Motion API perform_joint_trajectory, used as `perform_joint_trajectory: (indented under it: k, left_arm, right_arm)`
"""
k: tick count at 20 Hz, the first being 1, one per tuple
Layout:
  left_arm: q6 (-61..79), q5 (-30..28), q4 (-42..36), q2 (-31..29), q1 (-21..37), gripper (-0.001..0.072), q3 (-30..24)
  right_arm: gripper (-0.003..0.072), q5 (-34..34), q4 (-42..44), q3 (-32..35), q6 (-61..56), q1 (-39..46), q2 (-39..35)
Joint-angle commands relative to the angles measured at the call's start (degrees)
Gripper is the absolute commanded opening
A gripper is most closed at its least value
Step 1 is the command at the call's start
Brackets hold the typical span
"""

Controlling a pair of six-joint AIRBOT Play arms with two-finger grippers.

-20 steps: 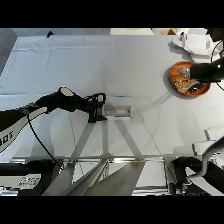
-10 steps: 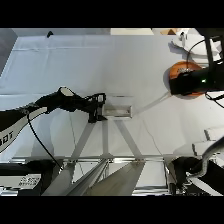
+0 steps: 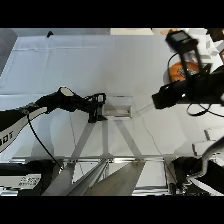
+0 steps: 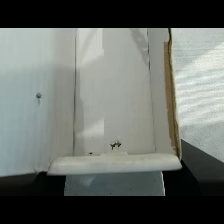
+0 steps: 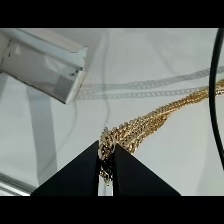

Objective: Fold the box and place the chain.

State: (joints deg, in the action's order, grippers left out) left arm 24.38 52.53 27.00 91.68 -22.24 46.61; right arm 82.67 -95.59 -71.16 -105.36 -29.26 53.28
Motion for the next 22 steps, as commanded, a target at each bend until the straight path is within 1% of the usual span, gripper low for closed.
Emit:
perform_joint_trajectory:
  k: [1, 4, 9, 14, 22]
  left_arm:
    - [0.0, 0.0, 0.0, 0.0, 0.0, 0.0227, 0.0]
    - [0.0, 0.0, 0.0, 0.0, 0.0, 0.0227, 0.0]
    - [0.0, 0.0, 0.0, 0.0, 0.0, 0.0227, 0.0]
    - [0.0, 0.0, 0.0, 0.0, 0.0, 0.0227, 0.0]
    - [0.0, 0.0, 0.0, 0.0, 0.0, 0.0227, 0.0]
  right_arm:
    - [0.0006, -6.6, -0.1, 4.1, -2.5, -3.7, 0.7]
    - [0.0006, -10.8, 1.1, 4.2, -2.9, -4.3, 3.7]
    - [0.0007, -14.7, 6.5, 4.2, -2.8, -4.4, 10.3]
    - [0.0006, -21.3, 8.9, 4.2, -2.6, -4.4, 13.5]
    - [0.0007, -24.7, 13.4, 4.2, -2.5, -4.4, 19.5]
